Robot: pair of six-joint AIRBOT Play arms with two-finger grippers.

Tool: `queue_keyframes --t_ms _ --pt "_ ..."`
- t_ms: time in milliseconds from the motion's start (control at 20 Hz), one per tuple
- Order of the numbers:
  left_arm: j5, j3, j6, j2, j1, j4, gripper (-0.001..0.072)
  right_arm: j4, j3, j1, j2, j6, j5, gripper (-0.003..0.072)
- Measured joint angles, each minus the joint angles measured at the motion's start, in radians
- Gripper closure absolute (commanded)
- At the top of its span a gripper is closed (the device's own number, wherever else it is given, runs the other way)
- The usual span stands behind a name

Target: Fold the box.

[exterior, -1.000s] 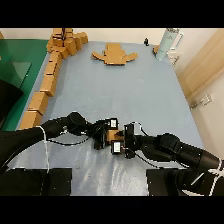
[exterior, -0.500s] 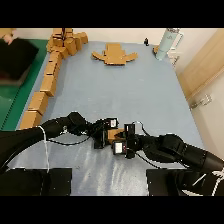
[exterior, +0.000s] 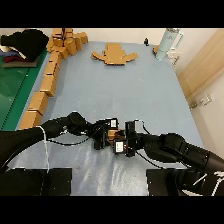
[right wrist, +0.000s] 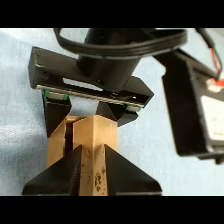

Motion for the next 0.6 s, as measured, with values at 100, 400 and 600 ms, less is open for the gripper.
queue_keyframes --t_ms 100,400,600 --pt "0.001 0.0 0.0 0.0 0.0 0.0 0.0244 0.0 0.002 0.0 0.0 0.0 -0.001 0.0469" --pt "0.005 0.0 0.0 0.0 0.0 -0.002 0.0244 0.001 0.002 0.0 -0.002 0.0 -0.026 0.0531" --pt "0.005 0.0 0.0 0.0 0.0 -0.001 0.0244 0.016 0.002 0.0 -0.003 0.0 -0.044 0.0531"
